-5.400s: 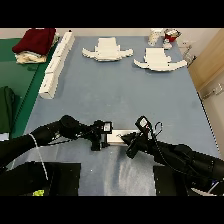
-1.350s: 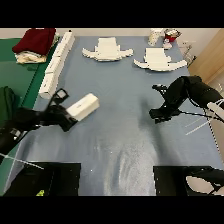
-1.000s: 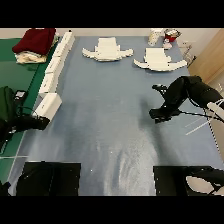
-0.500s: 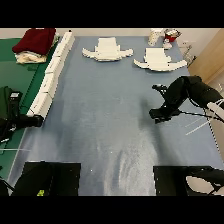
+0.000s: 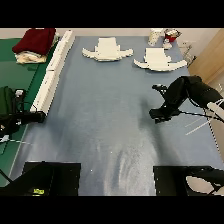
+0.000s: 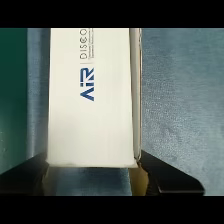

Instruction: Fold the box.

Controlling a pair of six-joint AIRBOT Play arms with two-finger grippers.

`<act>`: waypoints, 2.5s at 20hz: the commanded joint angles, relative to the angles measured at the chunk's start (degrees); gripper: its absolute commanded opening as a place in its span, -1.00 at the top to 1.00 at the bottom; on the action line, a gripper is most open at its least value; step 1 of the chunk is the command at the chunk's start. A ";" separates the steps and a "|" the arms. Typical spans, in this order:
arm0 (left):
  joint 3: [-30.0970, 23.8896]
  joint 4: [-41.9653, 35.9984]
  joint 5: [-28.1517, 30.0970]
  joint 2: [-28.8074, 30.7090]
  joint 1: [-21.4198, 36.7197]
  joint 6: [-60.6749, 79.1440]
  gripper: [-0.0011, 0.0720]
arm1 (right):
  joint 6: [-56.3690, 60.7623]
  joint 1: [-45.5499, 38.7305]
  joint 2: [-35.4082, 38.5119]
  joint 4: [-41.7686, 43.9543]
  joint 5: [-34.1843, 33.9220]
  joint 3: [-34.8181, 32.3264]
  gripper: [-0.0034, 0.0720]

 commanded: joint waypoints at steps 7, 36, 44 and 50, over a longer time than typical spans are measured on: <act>0.50 -0.76 0.72 -2.16 -0.20 0.61 -0.30 | 0.00 -0.02 -0.04 0.02 0.00 0.07 0.86; 2.69 19.06 -41.31 43.52 -0.09 -37.35 0.76 | 0.00 -0.02 -0.04 0.02 0.00 0.07 0.86; 19.23 9.44 -40.98 22.12 -19.12 -39.76 0.93 | 0.00 -0.02 -0.04 0.02 0.00 0.07 0.86; 32.41 9.68 -32.09 -0.15 -45.77 -40.59 0.93 | 0.00 -0.02 -0.04 0.02 0.00 0.07 0.86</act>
